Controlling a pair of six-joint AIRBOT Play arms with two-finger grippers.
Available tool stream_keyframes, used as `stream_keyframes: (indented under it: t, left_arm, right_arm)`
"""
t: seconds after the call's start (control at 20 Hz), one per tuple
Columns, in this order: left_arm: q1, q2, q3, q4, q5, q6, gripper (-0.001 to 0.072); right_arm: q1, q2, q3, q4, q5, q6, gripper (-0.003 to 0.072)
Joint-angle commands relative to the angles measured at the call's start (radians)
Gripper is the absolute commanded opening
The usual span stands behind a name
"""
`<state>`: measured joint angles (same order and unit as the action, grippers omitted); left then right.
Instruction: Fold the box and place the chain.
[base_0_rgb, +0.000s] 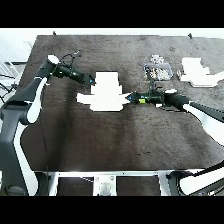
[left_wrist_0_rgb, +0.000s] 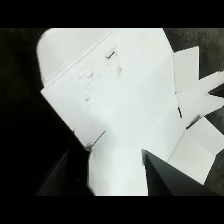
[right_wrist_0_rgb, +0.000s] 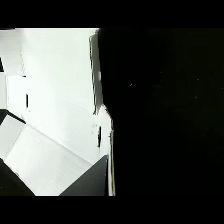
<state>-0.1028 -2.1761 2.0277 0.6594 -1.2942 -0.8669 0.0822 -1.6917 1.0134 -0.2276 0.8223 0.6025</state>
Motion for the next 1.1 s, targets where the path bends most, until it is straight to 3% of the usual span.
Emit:
stream_keyframes:
  t: [0.0, 0.5, 0.55, 0.9, 1.05]
  left_arm:
    - [-0.008, -0.024, 0.005, -0.043, -0.002, 0.030, 0.0528]
    - [-0.009, -0.068, 0.005, -0.068, -0.024, 0.027, 0.0521]
    - [-0.009, -0.071, 0.005, -0.080, -0.026, 0.030, 0.0446]
    - [-0.009, -0.096, 0.005, -0.151, -0.050, 0.064, 0.0390]
    - [-0.009, -0.098, 0.005, -0.153, -0.053, 0.067, 0.0265]
  right_arm:
    - [0.000, 0.000, 0.000, 0.000, 0.000, -0.005, 0.0012]
    - [0.000, 0.000, 0.000, 0.000, 0.000, -0.006, 0.0012]
    - [0.000, 0.000, 0.000, 0.000, 0.000, -0.006, 0.0012]
    - [0.000, 0.000, 0.000, 0.000, -0.003, -0.010, 0.0012]
    - [0.000, 0.000, 0.000, 0.000, -0.003, -0.013, 0.0012]
